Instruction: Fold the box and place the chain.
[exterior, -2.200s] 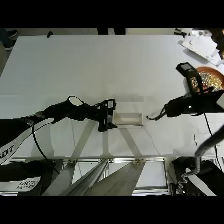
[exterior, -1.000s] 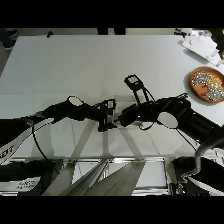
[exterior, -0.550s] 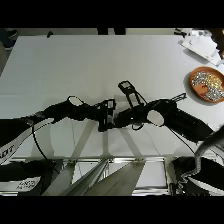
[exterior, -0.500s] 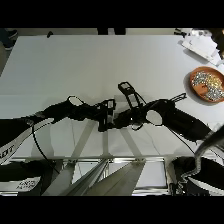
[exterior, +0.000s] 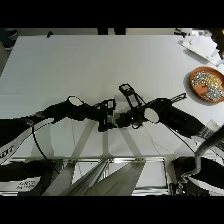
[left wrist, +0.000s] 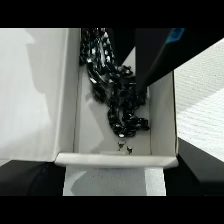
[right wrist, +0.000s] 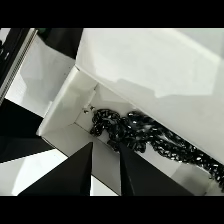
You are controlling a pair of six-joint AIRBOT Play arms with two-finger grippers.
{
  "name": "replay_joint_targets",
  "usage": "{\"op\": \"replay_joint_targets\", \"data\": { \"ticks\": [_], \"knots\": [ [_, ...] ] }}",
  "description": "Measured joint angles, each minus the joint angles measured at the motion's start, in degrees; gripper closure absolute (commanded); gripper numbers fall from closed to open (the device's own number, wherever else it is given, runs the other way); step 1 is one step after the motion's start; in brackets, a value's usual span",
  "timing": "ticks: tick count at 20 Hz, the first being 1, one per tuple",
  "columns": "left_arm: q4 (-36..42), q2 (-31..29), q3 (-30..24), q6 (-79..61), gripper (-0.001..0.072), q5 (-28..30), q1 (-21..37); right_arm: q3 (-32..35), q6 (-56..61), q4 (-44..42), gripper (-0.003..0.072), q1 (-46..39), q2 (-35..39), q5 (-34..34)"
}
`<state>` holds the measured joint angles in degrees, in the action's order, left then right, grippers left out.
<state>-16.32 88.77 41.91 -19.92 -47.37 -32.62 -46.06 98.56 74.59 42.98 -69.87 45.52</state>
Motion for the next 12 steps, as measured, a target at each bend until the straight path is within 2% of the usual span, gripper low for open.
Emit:
{"op": "replay_joint_targets", "data": {
  "ticks": [4, 7, 12],
  "knots": [
    [0.0, 0.0, 0.0, 0.0, 0.0437, 0.0, 0.0, 0.0, 0.0, 0.24, 0.0478, -0.17, 0.83, -0.22],
    [0.0, 0.0, 0.0, 0.0, 0.0437, -0.02, 0.0, 0.0, 0.0, 2.05, 0.0478, -0.63, 4.17, 0.61],
    [0.0, 0.0, 0.0, 0.0, 0.0437, -0.02, 0.0, 0.0, -2.47, 8.39, 0.0478, -8.57, 12.68, 10.32]
  ]
}}
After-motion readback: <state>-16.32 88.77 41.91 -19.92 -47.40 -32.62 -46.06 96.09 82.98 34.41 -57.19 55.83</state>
